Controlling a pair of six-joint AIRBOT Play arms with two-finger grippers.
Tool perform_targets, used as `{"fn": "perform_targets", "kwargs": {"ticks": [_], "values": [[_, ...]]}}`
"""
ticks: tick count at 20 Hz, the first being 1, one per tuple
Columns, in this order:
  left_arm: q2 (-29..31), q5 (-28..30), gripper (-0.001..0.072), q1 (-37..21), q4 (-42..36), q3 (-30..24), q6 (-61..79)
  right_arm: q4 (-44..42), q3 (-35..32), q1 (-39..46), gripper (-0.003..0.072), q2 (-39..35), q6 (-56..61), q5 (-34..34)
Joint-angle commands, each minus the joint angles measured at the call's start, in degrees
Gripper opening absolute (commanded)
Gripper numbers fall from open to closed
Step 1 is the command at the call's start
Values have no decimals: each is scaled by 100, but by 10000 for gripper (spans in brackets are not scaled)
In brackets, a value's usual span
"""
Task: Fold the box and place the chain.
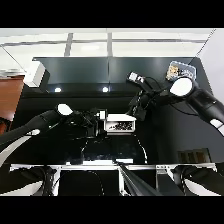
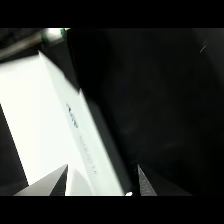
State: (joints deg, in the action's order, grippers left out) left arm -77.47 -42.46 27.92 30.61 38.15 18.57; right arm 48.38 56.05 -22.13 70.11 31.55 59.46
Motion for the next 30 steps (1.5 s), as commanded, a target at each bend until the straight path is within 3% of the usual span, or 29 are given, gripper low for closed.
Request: {"fn": "perform_targets", "kwargs": {"ticks": [1, 11, 12, 13, 14, 27, 28, 30], "values": [[-4, 0, 387, 4, 0, 4, 0, 22, -63, -160, 478, 339, -289, 356], [-4, 0, 387, 4, 0, 4, 0, 26, -66, -247, 475, 337, -442, 463], [-4, -2, 387, 4, 0, 4, 0, 33, -63, -258, 457, 337, -442, 470], [-4, 0, 387, 4, 0, 4, 0, 35, -66, -267, 269, 337, -442, 509], [-4, -2, 388, 4, 0, 4, 0, 83, -66, -289, 231, 337, -439, 507], [-4, -2, 388, 4, 2, 4, 0, 435, -66, -496, 227, 337, -437, 461], [-4, -2, 387, 4, 2, 4, 0, 437, -66, -496, 175, 337, -439, 461], [-4, -2, 388, 4, 0, 4, 0, 437, -66, -496, 157, 337, -437, 461]]}}
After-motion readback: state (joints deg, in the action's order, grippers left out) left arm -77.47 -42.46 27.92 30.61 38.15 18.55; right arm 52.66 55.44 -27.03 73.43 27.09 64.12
